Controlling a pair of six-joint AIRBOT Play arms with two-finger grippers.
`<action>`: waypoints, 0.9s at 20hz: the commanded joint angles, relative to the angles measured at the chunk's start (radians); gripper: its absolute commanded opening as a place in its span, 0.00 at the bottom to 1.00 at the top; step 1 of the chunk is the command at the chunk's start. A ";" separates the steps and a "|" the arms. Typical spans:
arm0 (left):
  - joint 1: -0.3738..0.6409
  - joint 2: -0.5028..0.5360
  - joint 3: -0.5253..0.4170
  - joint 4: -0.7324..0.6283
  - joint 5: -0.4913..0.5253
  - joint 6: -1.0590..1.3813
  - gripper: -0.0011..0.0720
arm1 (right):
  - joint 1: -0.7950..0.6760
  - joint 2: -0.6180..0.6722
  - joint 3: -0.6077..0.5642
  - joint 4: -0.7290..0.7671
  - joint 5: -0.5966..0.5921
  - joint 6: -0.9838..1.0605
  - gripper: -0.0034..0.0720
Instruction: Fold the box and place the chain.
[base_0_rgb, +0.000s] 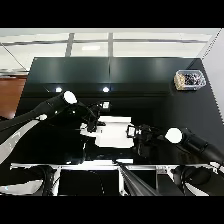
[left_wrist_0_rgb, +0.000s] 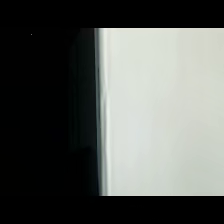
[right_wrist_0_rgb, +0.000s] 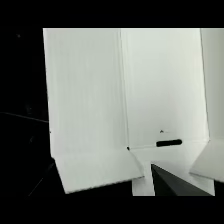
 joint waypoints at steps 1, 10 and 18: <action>0.001 0.000 0.000 -0.002 0.000 0.001 0.05 | 0.061 -0.010 -0.002 0.100 -0.181 -0.014 0.96; 0.000 0.000 0.000 -0.002 0.000 0.001 0.05 | 0.034 0.060 0.049 -0.016 -0.227 0.014 0.96; 0.000 0.000 0.000 -0.002 0.007 0.001 0.05 | -0.131 0.045 0.057 0.064 -0.145 -0.024 0.96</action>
